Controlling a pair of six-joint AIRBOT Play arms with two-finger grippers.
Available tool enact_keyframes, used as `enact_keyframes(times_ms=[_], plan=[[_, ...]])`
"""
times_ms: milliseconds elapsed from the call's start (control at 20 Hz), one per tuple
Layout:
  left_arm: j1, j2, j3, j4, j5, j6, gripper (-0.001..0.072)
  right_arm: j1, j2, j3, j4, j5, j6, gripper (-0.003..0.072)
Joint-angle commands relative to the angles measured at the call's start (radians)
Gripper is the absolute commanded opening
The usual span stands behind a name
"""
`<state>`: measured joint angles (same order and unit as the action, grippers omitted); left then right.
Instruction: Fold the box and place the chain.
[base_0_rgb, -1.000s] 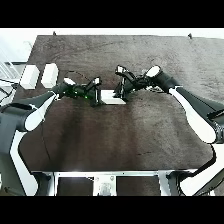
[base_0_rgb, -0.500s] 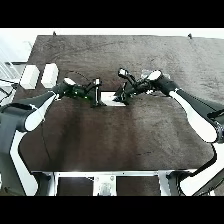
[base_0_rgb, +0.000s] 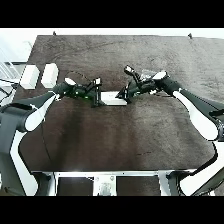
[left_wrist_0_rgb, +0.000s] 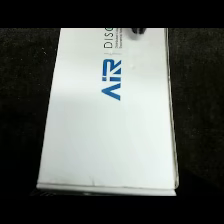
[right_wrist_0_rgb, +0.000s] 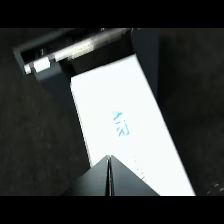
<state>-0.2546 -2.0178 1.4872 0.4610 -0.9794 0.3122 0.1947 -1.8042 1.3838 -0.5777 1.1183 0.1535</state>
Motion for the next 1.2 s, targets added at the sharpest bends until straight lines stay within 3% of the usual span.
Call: enact_keyframes(times_ms=[0,250,400,600,750,900,1150], plan=[[0.001,0.0,0.001,0.001,0.002,0.003,0.0469,0.031,-0.015,0.001,-0.102,-0.003,0.071,0.0009],[0.0,0.0,0.001,0.001,0.002,0.003,0.0469,0.04,0.023,0.003,-0.12,-0.003,0.106,0.0006],[0.0,0.0,0.001,0.001,0.002,0.003,0.0469,0.041,0.192,0.002,-0.043,-0.012,0.074,0.0005],[0.001,0.0,0.001,0.001,0.002,0.003,0.0469,0.032,0.51,-0.037,-0.044,-0.106,0.145,0.0005],[0.0,0.0,0.001,0.001,0.002,0.003,0.0469,-0.006,0.767,-0.184,-0.154,-0.197,0.302,0.0006],[0.0,0.0,0.001,0.001,0.002,0.003,0.0469,-0.084,1.006,-0.437,-0.179,-0.267,0.352,0.0007],[0.001,0.0,0.001,0.001,0.003,0.003,0.0469,-0.19,1.192,-0.754,-0.182,-0.326,0.351,0.0008]])
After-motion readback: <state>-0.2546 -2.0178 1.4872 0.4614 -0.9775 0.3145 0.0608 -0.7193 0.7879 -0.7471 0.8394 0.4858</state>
